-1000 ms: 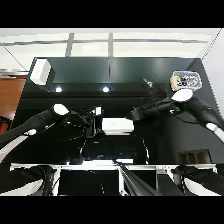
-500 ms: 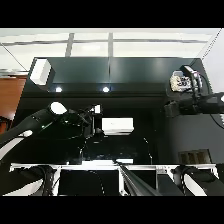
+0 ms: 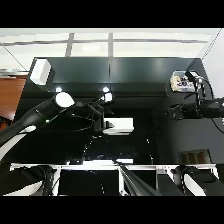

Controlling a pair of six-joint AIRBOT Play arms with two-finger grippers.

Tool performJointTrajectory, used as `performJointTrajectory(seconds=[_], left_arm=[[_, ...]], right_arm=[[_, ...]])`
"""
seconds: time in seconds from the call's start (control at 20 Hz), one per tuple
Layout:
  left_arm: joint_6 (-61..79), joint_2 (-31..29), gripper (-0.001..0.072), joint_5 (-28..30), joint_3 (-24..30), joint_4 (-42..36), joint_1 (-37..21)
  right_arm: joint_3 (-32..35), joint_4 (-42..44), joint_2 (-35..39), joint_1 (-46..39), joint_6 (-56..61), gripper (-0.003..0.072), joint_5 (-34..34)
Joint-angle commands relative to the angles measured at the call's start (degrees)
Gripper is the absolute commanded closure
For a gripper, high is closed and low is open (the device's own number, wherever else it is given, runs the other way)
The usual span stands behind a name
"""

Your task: Fold the box and place the chain.

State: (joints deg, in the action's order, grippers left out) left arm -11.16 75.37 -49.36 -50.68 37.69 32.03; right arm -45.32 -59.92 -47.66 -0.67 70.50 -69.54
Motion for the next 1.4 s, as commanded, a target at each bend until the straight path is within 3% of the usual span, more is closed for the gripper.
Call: performJointTrajectory(seconds=[0.0,0.3,0.6,1.15,1.2,1.3,1.35], left_arm=[[-5.7,5.9,-0.0011,-1.4,-4.5,0.4,1.4],[-5.6,8.0,-0.0011,-6.7,-4.9,1.3,2.5],[-5.3,8.0,-0.0011,-2.8,-4.9,7.2,6.1],[-6.6,11.0,-0.0011,7.6,-4.8,9.2,12.9],[-6.7,11.0,0.0019,6.6,-4.8,10.2,13.1],[-9.6,10.8,0.035,3.9,-4.8,14.3,13.1],[-14.0,10.2,0.043,2.9,-4.8,17.9,12.7]], right_arm=[[0.5,-0.3,0.1,0.0,0.3,0.0669,0.4],[0.5,-0.3,0.1,0.0,0.3,0.0669,0.7],[0.5,-0.3,0.1,0.0,0.4,0.0669,0.8],[0.5,-0.3,0.1,0.0,0.7,0.0669,1.5],[0.5,-0.3,0.1,0.0,0.7,0.0669,1.5],[0.5,-0.3,0.1,0.0,0.7,0.0669,1.8],[0.5,-0.3,0.1,0.0,0.7,0.0669,1.8]])
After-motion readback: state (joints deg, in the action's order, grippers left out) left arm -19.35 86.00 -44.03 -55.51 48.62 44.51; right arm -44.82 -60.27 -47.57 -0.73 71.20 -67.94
